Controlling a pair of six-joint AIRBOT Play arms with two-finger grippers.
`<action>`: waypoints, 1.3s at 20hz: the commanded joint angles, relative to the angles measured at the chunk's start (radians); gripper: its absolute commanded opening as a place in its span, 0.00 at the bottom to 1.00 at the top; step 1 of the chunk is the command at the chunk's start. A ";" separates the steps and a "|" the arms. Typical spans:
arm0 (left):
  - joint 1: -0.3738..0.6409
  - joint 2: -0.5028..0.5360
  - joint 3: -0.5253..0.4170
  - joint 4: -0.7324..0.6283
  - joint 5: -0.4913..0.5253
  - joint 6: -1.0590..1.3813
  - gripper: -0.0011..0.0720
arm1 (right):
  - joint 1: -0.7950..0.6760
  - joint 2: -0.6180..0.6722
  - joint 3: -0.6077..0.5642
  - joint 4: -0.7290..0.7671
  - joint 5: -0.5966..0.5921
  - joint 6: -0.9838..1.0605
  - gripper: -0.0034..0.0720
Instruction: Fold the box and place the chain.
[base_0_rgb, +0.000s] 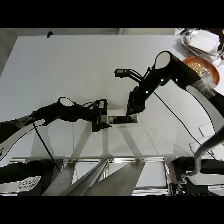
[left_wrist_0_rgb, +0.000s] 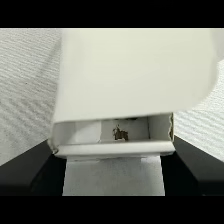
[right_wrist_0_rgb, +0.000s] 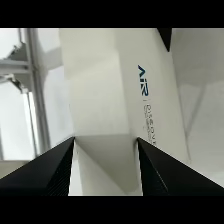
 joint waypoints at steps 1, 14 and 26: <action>-0.001 0.000 0.000 0.000 0.000 0.000 0.13 | 0.031 0.005 -0.003 -0.070 -0.076 -0.017 0.61; -0.001 0.000 0.000 0.000 0.000 0.000 0.13 | 0.028 0.069 -0.003 -0.032 -0.075 -0.025 0.61; -0.001 0.000 0.000 0.000 0.000 0.000 0.13 | -0.093 0.011 0.000 0.137 -0.151 -0.132 0.57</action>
